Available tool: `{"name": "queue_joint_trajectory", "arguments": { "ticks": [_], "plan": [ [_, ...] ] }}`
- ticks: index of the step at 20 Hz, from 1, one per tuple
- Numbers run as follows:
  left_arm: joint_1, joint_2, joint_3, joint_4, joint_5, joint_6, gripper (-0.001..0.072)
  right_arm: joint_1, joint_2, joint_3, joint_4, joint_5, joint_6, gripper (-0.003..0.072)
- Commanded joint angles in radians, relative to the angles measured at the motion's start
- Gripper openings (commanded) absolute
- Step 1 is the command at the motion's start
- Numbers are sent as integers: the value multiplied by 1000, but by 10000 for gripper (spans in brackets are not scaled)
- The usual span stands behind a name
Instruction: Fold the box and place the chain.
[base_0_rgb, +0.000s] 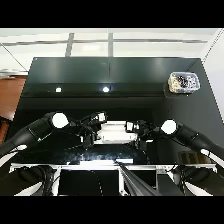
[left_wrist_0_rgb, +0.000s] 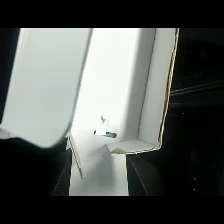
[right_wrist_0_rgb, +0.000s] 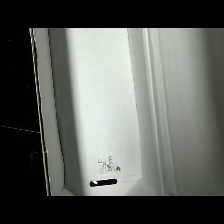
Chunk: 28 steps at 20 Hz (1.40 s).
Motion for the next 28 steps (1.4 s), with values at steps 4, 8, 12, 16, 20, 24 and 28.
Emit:
{"name": "queue_joint_trajectory", "arguments": {
  "ticks": [4,8,12,16,20,24,28],
  "plan": [
    [-5,0,0,-19,-50,0,395,1,-1,1,0,0,0,306],
    [-5,-1,0,-19,-40,0,369,1,-1,1,0,0,0,306],
    [-5,-5,0,-20,-9,0,275,1,0,1,0,0,0,306],
    [-9,-11,0,-19,4,0,227,1,0,1,0,0,0,306],
    [-30,-11,0,-28,30,0,227,1,-1,1,0,0,0,306],
    [-66,-11,0,-27,39,0,222,1,-1,1,0,0,0,306],
    [-90,-11,0,-27,84,0,92,1,-1,1,0,0,0,306]
  ]
}}
